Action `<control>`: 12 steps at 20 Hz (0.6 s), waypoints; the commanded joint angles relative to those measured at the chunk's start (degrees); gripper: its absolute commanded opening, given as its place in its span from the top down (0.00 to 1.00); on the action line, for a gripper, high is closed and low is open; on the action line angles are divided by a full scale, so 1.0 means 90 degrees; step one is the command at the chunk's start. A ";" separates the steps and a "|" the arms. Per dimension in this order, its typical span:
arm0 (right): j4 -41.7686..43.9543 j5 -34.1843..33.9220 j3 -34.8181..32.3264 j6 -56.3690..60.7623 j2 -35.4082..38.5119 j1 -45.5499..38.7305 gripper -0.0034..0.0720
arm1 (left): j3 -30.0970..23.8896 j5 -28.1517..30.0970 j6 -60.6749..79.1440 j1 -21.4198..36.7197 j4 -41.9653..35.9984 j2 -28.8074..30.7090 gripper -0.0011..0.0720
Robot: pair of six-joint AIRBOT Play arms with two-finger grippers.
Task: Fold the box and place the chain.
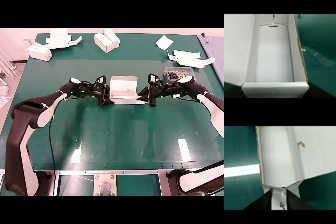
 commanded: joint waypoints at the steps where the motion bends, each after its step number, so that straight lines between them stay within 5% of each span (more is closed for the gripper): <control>1: 0.0073 0.0000 -0.0002 -0.0182 -0.0017 0.0143 0.68 | 0.0005 0.0002 0.0000 -0.0005 -0.0002 0.0000 0.44; 12: 0.0743 -0.0158 0.0007 -0.0760 -0.0381 0.0214 0.68 | 0.0005 0.0000 0.0000 -0.0005 -0.0002 0.0000 0.44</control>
